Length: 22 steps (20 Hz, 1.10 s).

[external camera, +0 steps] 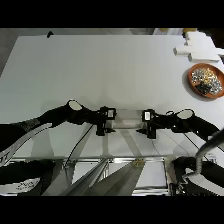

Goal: Fold the box and place the chain.

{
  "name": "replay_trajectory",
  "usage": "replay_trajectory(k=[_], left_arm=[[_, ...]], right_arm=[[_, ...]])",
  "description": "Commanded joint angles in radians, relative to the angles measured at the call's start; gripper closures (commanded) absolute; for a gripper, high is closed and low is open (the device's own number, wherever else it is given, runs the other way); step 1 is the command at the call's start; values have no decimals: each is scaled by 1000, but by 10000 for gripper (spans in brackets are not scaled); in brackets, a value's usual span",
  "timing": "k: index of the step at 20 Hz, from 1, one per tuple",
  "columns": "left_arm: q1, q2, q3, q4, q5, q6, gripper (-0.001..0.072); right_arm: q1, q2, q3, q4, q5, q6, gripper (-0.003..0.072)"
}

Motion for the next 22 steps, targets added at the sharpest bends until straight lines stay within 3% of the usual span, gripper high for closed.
replay_trajectory(k=[1,20,21,22], left_arm=[[-4,-2,-1,-2,-6,0,437],[-4,-2,-1,-2,-6,1,437],[-5,-2,-1,-2,-6,1,437],[-4,-2,-1,-2,-6,1,437]], right_arm=[[0,0,0,1,-1,1,276],[0,0,0,1,-1,1,274],[0,1,0,-6,-8,6,183],[0,8,0,-29,-8,12,-22]])
